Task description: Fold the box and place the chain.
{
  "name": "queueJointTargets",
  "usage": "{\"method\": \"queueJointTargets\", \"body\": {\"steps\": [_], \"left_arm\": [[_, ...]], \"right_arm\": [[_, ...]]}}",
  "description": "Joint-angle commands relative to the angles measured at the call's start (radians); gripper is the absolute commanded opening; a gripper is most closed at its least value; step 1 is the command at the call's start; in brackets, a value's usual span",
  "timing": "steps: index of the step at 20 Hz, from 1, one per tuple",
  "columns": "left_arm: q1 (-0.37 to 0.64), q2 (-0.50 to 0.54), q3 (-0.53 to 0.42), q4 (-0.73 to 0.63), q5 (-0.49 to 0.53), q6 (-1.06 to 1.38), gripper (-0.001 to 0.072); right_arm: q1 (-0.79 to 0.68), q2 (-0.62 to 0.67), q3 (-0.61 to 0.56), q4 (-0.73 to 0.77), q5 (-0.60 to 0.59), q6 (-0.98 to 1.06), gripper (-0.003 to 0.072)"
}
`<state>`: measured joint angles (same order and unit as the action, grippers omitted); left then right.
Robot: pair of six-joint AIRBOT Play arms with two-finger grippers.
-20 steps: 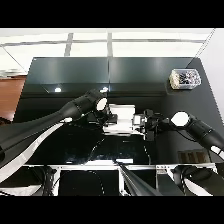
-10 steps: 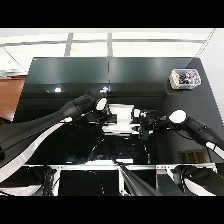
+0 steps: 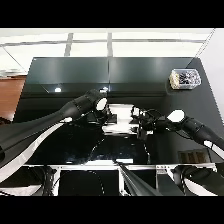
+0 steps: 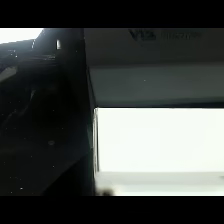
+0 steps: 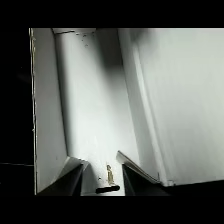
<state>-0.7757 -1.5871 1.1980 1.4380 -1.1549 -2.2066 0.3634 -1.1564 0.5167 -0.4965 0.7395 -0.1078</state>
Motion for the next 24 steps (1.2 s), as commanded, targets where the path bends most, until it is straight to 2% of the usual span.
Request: {"method": "queueJointTargets", "body": {"steps": [1, 2, 3, 4, 5, 6, 13, 14, 15, 17, 18, 19, 20, 22, 23, 24], "left_arm": [[0.000, -0.001, 0.000, -0.002, 0.002, 0.000, 0.0030], [0.000, -0.001, 0.000, -0.003, 0.002, 0.000, 0.0030], [0.000, -0.001, 0.000, -0.004, 0.002, 0.000, 0.0030], [0.000, -0.001, 0.000, -0.004, 0.002, 0.000, 0.0030], [0.000, -0.001, 0.000, -0.004, 0.002, 0.000, 0.0029], [0.000, -0.001, 0.000, -0.004, 0.002, 0.000, 0.0029], [0.000, -0.001, 0.000, -0.004, 0.002, 0.000, 0.0030], [0.000, -0.001, 0.000, -0.004, 0.002, 0.000, 0.0029], [0.000, -0.001, 0.000, -0.003, 0.002, 0.000, 0.0029], [0.000, -0.001, 0.000, -0.003, 0.002, 0.000, 0.0029], [0.000, -0.001, 0.000, -0.004, 0.002, 0.000, 0.0030], [0.000, -0.001, 0.000, -0.004, 0.002, 0.000, 0.0030], [0.000, -0.001, 0.000, -0.004, 0.002, 0.000, 0.0030], [0.000, -0.001, 0.000, -0.004, 0.002, 0.000, 0.0030], [0.000, -0.001, 0.000, -0.003, 0.002, 0.000, 0.0030], [0.000, -0.001, 0.000, -0.003, 0.002, 0.000, 0.0030]], "right_arm": [[0.000, -0.002, 0.000, 0.021, 0.003, 0.018, 0.0405], [0.000, -0.002, 0.000, 0.021, 0.016, 0.018, 0.0401], [0.000, -0.002, 0.000, 0.021, 0.021, 0.018, 0.0319], [0.000, -0.002, 0.000, 0.023, 0.028, 0.018, 0.0294], [0.000, -0.002, 0.000, 0.027, 0.027, 0.029, 0.0360], [0.000, -0.002, 0.000, 0.024, 0.028, 0.030, 0.0386], [0.000, -0.002, 0.000, 0.013, 0.051, 0.052, 0.0364], [0.000, -0.002, 0.000, 0.011, 0.050, 0.052, 0.0302], [0.000, -0.002, 0.000, -0.002, 0.050, 0.051, 0.0009], [0.000, -0.002, 0.000, -0.026, 0.050, 0.052, 0.0018], [0.000, -0.002, 0.000, -0.025, 0.049, 0.052, 0.0124], [0.000, -0.002, 0.000, -0.024, 0.040, 0.053, 0.0410], [0.000, -0.002, 0.000, -0.024, 0.038, 0.060, 0.0476], [0.000, -0.002, 0.000, -0.024, 0.040, 0.060, 0.0475], [0.000, -0.002, 0.000, -0.025, 0.040, 0.060, 0.0448], [-0.002, -0.001, 0.000, -0.025, 0.044, 0.061, 0.0218]]}}
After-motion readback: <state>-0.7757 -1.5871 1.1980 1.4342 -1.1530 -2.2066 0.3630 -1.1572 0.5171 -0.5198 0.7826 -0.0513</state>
